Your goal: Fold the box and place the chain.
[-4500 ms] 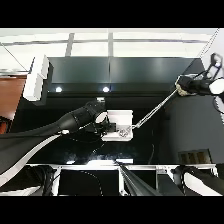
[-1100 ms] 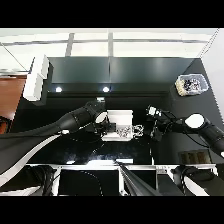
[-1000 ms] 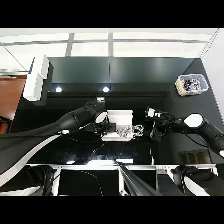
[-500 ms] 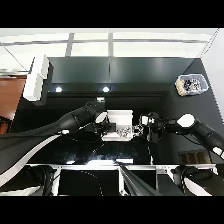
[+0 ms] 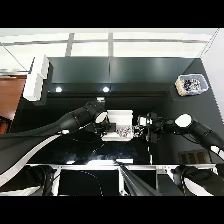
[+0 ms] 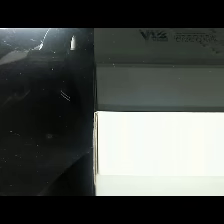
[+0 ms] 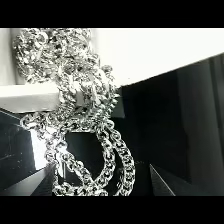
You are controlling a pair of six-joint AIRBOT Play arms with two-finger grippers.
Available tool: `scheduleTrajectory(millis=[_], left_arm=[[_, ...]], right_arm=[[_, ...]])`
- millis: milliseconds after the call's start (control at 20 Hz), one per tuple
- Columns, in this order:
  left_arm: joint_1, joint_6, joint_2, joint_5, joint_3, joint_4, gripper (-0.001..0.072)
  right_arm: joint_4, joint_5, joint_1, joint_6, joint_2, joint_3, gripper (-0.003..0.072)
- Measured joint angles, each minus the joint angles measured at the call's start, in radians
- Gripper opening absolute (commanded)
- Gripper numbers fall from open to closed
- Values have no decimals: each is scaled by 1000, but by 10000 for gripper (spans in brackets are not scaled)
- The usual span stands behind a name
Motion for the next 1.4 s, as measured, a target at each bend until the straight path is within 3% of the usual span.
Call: scheduleTrajectory(millis=[850,900,950,1050,1100,1150,1200,1400], left_arm=[[0,0,0,0,0,0,29],[0,0,0,0,0,0,29],[0,0,0,0,0,0,29],[0,0,0,0,0,0,29],[0,0,0,0,0,0,30],[0,0,0,0,0,0,29],[0,0,0,0,0,0,29],[0,0,0,0,0,0,29]], right_arm=[[3,-45,0,72,-5,0,701],[3,-45,0,75,-5,0,675],[4,-45,0,76,-5,0,522],[4,-44,0,84,-6,0,456],[4,-44,0,88,-6,0,349],[4,-44,0,93,-6,0,121],[5,-43,0,97,-6,0,74],[7,-41,0,107,-6,0,62]])
